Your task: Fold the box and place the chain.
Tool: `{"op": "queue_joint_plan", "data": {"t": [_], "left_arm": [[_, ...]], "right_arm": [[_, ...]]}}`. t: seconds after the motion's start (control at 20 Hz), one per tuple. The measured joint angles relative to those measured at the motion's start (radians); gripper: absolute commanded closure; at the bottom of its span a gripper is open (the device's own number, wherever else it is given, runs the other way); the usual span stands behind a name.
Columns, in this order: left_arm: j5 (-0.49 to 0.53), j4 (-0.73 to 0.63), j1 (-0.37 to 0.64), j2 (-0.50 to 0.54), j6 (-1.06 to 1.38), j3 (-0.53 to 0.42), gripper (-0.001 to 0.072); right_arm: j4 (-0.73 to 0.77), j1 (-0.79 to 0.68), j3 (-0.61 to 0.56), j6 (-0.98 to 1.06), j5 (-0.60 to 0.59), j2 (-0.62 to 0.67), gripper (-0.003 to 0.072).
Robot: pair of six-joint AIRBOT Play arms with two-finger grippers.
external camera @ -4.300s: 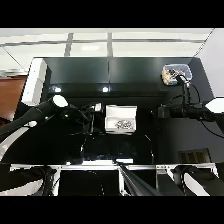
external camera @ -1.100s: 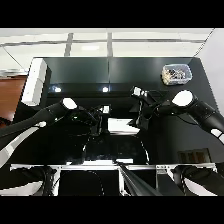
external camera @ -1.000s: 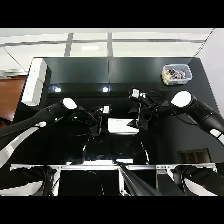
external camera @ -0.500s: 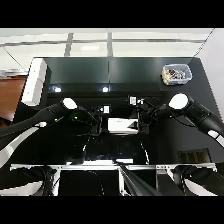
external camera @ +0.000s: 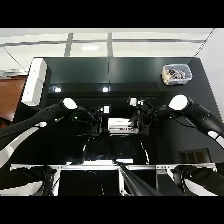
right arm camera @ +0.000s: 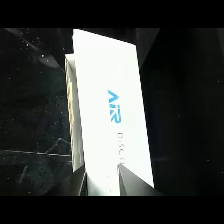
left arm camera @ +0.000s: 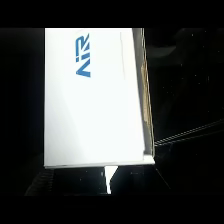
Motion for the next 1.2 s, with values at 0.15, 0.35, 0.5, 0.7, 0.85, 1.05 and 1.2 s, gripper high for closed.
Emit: {"op": "queue_joint_plan", "data": {"t": [0.15,0.35,0.5,0.7,0.85,1.05,1.2], "left_arm": [[0.0,0.001,0.0,0.0,0.002,0.0,0.0304],[0.0,0.0,0.0,0.0,0.001,0.0,0.0305],[-0.001,0.0,0.0,0.0,0.001,0.0,0.0304],[0.0,0.001,0.0,0.0,0.001,0.0,0.0304],[0.0,0.001,0.0,0.0,0.001,0.0,0.0304],[-0.001,0.0,0.0,0.0,-0.002,0.0,0.0304],[0.0,0.0,0.0,0.0,-0.002,0.0,0.0304]], "right_arm": [[-0.01,0.0,-0.007,0.004,0.013,0.0,0.0371],[-0.007,0.0,-0.01,0.004,0.013,0.0,0.0371],[-0.005,0.0,-0.013,0.003,0.013,0.0,0.0371],[-0.011,0.0,-0.031,0.016,0.01,0.0,0.0372],[-0.039,-0.002,-0.035,0.07,0.021,0.005,0.0373],[-0.029,-0.013,-0.016,0.332,0.105,0.031,0.0572],[0.038,-0.017,-0.01,0.52,0.151,0.039,0.0672]]}}
